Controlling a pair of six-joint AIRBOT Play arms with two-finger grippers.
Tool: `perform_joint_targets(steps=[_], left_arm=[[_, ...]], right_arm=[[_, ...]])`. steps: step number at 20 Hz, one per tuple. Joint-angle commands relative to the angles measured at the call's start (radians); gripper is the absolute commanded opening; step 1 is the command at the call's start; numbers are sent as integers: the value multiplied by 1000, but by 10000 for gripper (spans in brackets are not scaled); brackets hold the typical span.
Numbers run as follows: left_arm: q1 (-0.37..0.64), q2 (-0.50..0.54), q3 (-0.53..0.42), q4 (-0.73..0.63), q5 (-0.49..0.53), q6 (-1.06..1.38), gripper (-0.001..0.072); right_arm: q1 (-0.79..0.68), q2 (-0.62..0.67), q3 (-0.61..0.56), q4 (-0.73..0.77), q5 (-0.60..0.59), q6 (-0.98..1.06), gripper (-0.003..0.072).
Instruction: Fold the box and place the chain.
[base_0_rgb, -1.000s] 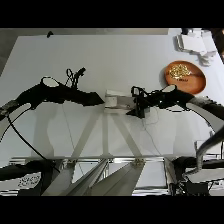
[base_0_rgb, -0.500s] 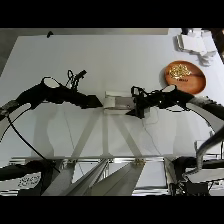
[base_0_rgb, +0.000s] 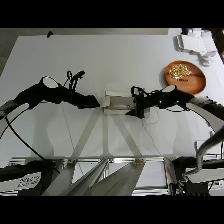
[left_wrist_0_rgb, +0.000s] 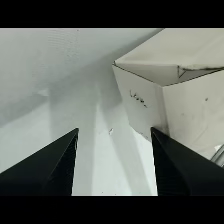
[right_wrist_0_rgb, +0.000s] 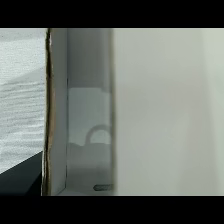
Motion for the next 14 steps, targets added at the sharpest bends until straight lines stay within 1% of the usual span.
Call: perform_joint_targets(steps=[1,2,3,7,9,12,14], left_arm=[[27,40,0,1,7,5,521],[27,45,0,0,10,5,527],[26,43,-1,-14,9,14,579],[2,25,-1,-126,5,96,594],[-13,13,-1,-154,10,116,643],[-51,-11,-3,-168,38,117,642],[-77,-26,-3,-225,39,117,640]], right_arm=[[1,1,0,0,0,0,543],[1,1,0,0,0,0,543],[1,1,0,0,0,0,543],[1,1,0,0,0,0,543],[1,1,0,0,0,0,543],[1,1,0,0,0,0,543],[1,1,0,0,0,0,543]])
